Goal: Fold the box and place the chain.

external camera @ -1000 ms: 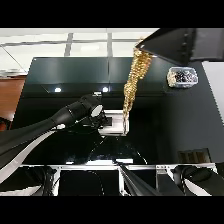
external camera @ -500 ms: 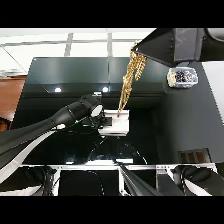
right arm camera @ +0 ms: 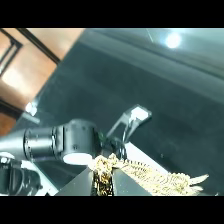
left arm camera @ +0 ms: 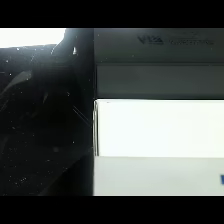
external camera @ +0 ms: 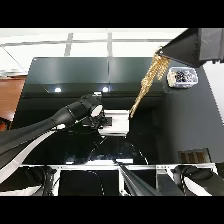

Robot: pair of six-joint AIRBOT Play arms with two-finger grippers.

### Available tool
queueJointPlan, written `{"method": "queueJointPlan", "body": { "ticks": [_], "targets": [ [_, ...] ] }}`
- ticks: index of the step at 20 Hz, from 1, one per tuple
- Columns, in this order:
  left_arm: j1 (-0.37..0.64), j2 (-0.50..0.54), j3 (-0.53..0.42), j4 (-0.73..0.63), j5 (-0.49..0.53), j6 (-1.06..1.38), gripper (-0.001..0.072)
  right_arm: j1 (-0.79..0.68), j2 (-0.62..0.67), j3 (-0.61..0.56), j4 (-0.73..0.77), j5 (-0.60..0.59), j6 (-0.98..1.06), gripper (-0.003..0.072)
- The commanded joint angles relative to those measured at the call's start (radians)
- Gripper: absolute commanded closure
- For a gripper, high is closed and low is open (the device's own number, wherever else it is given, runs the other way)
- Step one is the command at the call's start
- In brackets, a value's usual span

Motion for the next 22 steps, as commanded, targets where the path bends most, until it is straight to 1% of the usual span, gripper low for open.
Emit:
{"method": "queueJointPlan", "body": {
  "ticks": [1, 7, 11, 13, 19, 22],
  "targets": [
    [0.001, 0.000, 0.000, 0.000, 0.001, 0.000, 0.0682, -0.024, 0.002, 0.000, 0.020, 0.086, -0.010, 0.0675],
    [0.001, 0.000, 0.000, 0.000, 0.001, 0.000, 0.0682, -0.022, 0.002, 0.000, 0.087, 0.080, -0.014, 0.0675],
    [0.001, 0.000, 0.000, 0.000, 0.001, 0.000, 0.0682, -0.021, 0.002, 0.000, 0.159, -0.015, -0.016, 0.0675],
    [0.001, 0.000, 0.000, 0.000, 0.001, 0.000, 0.0682, -0.021, 0.002, 0.000, 0.185, -0.043, -0.019, 0.0675],
    [0.001, 0.000, 0.000, 0.000, 0.001, 0.000, 0.0682, -0.021, 0.001, 0.000, 0.170, -0.041, -0.018, 0.0675],
    [0.001, 0.000, 0.000, 0.000, 0.000, 0.000, 0.0682, -0.021, -0.001, 0.000, 0.130, -0.011, -0.008, 0.0675]
  ]
}}
